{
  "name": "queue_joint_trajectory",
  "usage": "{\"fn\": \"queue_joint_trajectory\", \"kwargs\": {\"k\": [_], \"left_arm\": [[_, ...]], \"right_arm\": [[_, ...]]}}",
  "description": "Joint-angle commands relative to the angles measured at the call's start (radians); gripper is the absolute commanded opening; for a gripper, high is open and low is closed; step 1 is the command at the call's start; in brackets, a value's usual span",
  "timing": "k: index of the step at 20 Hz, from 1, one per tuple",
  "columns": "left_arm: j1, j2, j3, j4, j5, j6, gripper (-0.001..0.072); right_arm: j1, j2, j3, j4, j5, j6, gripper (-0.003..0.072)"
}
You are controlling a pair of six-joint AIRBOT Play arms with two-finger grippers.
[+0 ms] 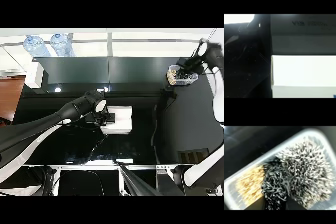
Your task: Fold the box and place the chain.
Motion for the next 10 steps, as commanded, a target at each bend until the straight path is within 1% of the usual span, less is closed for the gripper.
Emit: {"fn": "queue_joint_trajectory", "kwargs": {"k": [1,4,6,7,9,10], "left_arm": [[0.001,0.000,0.000,0.000,0.002,-0.001,0.0024],[0.001,0.000,0.000,0.000,0.002,-0.001,0.0024],[0.001,0.000,0.000,0.000,0.000,-0.001,0.0024],[0.001,0.000,0.000,0.000,0.000,-0.001,0.0024],[0.001,0.000,0.000,0.000,-0.002,-0.001,0.0024],[0.001,0.000,0.000,0.000,-0.002,-0.001,0.0024]], "right_arm": [[0.018,0.186,0.001,0.001,0.047,-0.167,0.0013],[0.058,0.395,0.001,0.002,0.093,-0.243,0.0013],[0.092,0.517,0.001,0.014,0.160,-0.268,0.0013],[0.111,0.571,0.001,0.034,0.228,-0.284,0.0014],[0.136,0.643,-0.006,0.146,0.407,-0.330,0.0013],[0.154,0.672,-0.025,0.192,0.463,-0.344,0.0014]]}}
